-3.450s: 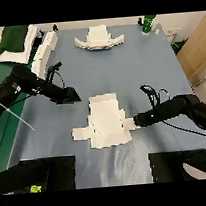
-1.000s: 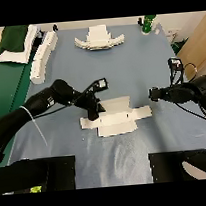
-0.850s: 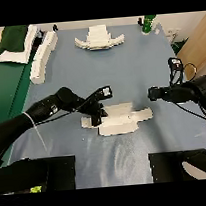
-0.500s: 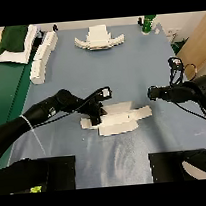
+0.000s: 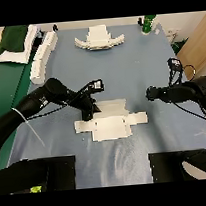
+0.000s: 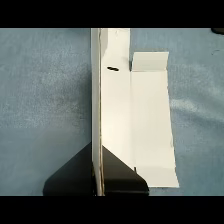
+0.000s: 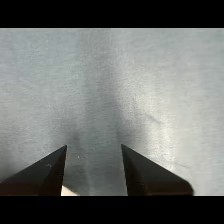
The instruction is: Fold the box.
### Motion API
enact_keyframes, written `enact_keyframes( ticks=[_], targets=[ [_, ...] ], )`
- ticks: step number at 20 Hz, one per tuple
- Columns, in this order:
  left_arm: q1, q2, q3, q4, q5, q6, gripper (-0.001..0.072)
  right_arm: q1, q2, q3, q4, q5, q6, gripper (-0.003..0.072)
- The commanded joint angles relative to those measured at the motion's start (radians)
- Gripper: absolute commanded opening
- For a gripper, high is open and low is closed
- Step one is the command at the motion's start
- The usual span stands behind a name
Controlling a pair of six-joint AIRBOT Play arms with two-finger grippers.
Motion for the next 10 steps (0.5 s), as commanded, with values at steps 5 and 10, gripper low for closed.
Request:
enact_keyframes(
  ticks=[5, 10],
  targets=[
    [-0.028, -0.079, 0.004, -0.031, -0.011, 0.025, 0.0013, 0.001, -0.005, 0.0, 0.025, 0.0, 0.0, 0.0506],
    [-0.027, -0.084, -0.007, -0.032, -0.011, -0.001, 0.0013, 0.001, -0.005, 0.0, 0.048, -0.006, -0.004, 0.0505]
  ],
)
